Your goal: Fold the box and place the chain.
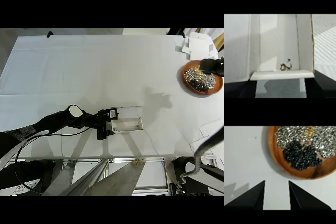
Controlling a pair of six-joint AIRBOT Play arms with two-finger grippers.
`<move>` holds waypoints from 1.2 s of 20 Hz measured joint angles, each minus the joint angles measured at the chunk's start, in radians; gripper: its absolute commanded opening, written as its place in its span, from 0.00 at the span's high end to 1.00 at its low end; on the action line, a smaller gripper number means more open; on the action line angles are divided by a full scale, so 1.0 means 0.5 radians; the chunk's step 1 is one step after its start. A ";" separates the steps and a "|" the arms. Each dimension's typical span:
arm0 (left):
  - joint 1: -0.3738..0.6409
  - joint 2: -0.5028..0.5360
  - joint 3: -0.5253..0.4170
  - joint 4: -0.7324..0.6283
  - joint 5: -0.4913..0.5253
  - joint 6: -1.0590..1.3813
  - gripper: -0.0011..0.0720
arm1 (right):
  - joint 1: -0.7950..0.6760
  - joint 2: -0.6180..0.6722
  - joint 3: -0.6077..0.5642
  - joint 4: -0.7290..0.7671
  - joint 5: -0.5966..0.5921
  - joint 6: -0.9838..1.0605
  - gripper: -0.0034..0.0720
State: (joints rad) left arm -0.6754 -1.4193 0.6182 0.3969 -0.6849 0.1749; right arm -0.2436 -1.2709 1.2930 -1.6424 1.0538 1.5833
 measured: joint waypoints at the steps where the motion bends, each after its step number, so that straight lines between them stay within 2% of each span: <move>1: 0.000 0.000 0.000 0.000 0.000 0.000 0.81 | -0.051 -0.113 0.069 0.001 -0.009 -0.024 0.54; 2: 0.000 0.000 0.000 0.000 0.000 0.000 0.81 | -0.097 -0.230 0.131 0.005 -0.020 -0.044 0.54; 3: 0.000 0.000 0.000 0.000 0.000 0.000 0.81 | -0.131 -0.332 0.175 0.005 -0.024 -0.060 0.61; 4: 0.000 0.000 0.000 0.000 -0.001 0.000 0.81 | -0.166 -0.433 0.209 0.005 -0.024 -0.072 0.62; 9: 0.000 0.000 0.000 0.001 -0.001 0.000 0.81 | -0.313 -0.749 0.278 -0.014 -0.024 -0.071 0.62; 14: 0.000 0.000 0.000 0.000 -0.001 0.000 0.81 | -0.404 -0.862 0.293 -0.005 -0.048 -0.048 0.62; 21: 0.000 0.000 0.000 0.000 -0.001 0.000 0.81 | -0.428 -0.967 0.295 0.207 -0.153 -0.105 0.63; 24: 0.000 0.000 0.000 0.000 -0.001 0.000 0.81 | -0.430 -0.993 0.295 0.237 -0.171 -0.099 0.75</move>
State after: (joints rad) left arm -0.6754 -1.4193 0.6182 0.3969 -0.6853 0.1749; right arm -0.4587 -1.7676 1.4406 -1.5242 0.9684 1.5337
